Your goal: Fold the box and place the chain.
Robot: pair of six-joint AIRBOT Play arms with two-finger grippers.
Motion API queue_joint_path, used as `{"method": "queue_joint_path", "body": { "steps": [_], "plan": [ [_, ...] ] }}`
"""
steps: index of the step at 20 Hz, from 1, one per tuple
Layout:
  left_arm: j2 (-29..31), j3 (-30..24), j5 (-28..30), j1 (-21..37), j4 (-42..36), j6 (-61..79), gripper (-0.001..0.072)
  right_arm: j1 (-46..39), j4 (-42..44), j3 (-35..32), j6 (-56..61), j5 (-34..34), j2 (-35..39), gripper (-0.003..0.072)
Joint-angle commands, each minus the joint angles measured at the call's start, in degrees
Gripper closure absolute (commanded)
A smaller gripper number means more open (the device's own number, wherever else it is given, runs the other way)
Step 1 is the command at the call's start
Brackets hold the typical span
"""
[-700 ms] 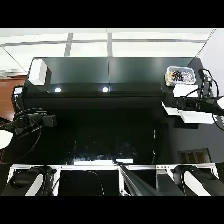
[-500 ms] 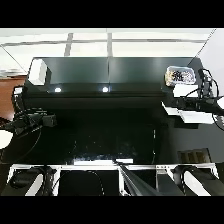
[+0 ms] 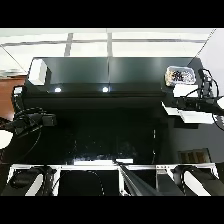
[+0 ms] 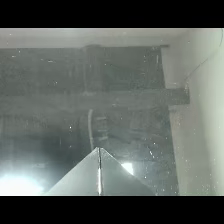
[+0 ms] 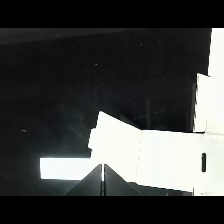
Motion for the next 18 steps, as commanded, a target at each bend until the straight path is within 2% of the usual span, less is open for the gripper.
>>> {"method": "queue_joint_path", "body": {
  "steps": [1,5,6,7,8,11,13,15,18],
  "plan": [
    [0.00,0.02,2.58,0.00,0.15,0.02,0.0682,0.02,0.07,0.00,0.00,-1.22,-0.02,0.0669],
    [-0.46,0.02,6.25,-0.02,-0.02,0.00,0.0680,0.04,2.71,0.00,0.09,-5.09,-0.04,0.0669],
    [-1.03,0.02,7.80,-0.04,0.00,0.02,0.0548,0.04,3.96,0.00,0.02,-6.34,-0.07,0.0666],
    [-1.79,0.02,8.83,-0.07,0.00,0.02,0.0141,0.04,3.93,0.00,0.04,-8.35,-0.17,0.0482],
    [-2.91,0.11,9.57,-0.04,0.09,0.09,-0.0005,0.02,3.45,0.00,-0.15,-9.46,-0.28,-0.0033],
    [-7.58,2.21,6.60,-0.02,2.10,2.19,-0.0006,-1.01,0.24,0.46,2.25,-9.68,-0.68,-0.0022],
    [-10.86,5.25,1.09,0.02,3.78,1.14,-0.0005,-5.03,-6.86,4.87,5.62,-6.78,-2.47,-0.0020],
    [-13.90,8.24,-4.83,0.00,5.29,1.14,-0.0005,-12.76,-15.10,12.13,9.88,-2.75,-6.32,-0.0019],
    [-16.31,9.42,-7.52,0.00,5.29,0.22,-0.0005,-29.00,-16.50,22.49,11.15,4.39,-14.69,-0.0019]
  ]
}}
